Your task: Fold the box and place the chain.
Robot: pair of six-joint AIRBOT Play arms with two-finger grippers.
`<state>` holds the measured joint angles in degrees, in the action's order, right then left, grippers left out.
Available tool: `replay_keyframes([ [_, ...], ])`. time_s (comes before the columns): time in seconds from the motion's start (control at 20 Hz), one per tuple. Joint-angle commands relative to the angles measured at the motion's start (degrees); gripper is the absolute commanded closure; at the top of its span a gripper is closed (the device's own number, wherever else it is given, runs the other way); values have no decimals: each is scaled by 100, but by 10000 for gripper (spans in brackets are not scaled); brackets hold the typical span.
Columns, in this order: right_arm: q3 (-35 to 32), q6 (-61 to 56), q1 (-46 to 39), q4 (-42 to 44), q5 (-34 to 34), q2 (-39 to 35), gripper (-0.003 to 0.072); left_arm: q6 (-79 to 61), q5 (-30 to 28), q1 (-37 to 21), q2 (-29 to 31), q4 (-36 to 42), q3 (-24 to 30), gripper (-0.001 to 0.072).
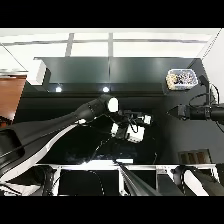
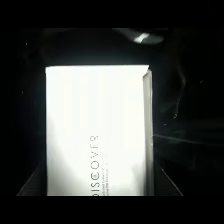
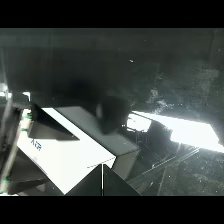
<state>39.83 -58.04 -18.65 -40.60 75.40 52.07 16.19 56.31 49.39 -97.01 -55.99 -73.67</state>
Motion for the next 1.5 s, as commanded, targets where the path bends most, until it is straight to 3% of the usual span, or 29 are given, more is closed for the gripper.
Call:
replay_keyframes([
  [0.0, 2, -7, -2, 0, 2, -2, 671, 896, -387, 107, -52, -911, 0, 47],
  [0.05, 2, -7, -2, 0, 2, -4, 671, 1279, -350, 81, 15, -1084, -9, 251],
  [0.1, 2, -7, -2, 0, 2, -4, 671, 1637, -306, 31, 118, -1290, -7, 345],
  [0.25, 2, -9, -2, 0, 4, -2, 671, 2441, 170, -448, 538, -1753, -7, 348],
  [0.35, 2, -9, -2, 0, 4, -4, 670, 3178, 664, -1102, 796, -2127, -4, 348],
  [0.45, 2, -7, -2, 0, 2, -2, 671, 4116, 1233, -1998, 966, -2590, 2, 347],
  [0.55, 2, -4, -2, 0, -2, -2, 671, 5707, 1497, -2957, 1093, -3565, 66, 347],
  [0.65, 2, -4, -2, 2, -28, -2, 671, 6931, 1954, -4026, 1134, -4170, 125, 295],
  [0.8, 2, -4, -2, 2, -68, -4, 671, 6961, 2385, -5720, 1174, -3663, 127, 295],
  [0.95, 2, -7, -2, 4, -68, -4, 671, 6835, 1899, -6970, 1200, -2990, 114, 295],
  [1.1, 2, -9, -2, 4, -72, -2, 671, 5978, 907, -7663, 1167, -1751, 114, 295],
  [1.2, 2, -33, -2, 7, -107, -2, 671, 5235, 413, -7803, 1099, -1283, 114, 295],
  [1.45, 2, -31, 2, 7, -389, -4, 671, 4846, -555, -7654, 739, -1797, 109, 295],
])
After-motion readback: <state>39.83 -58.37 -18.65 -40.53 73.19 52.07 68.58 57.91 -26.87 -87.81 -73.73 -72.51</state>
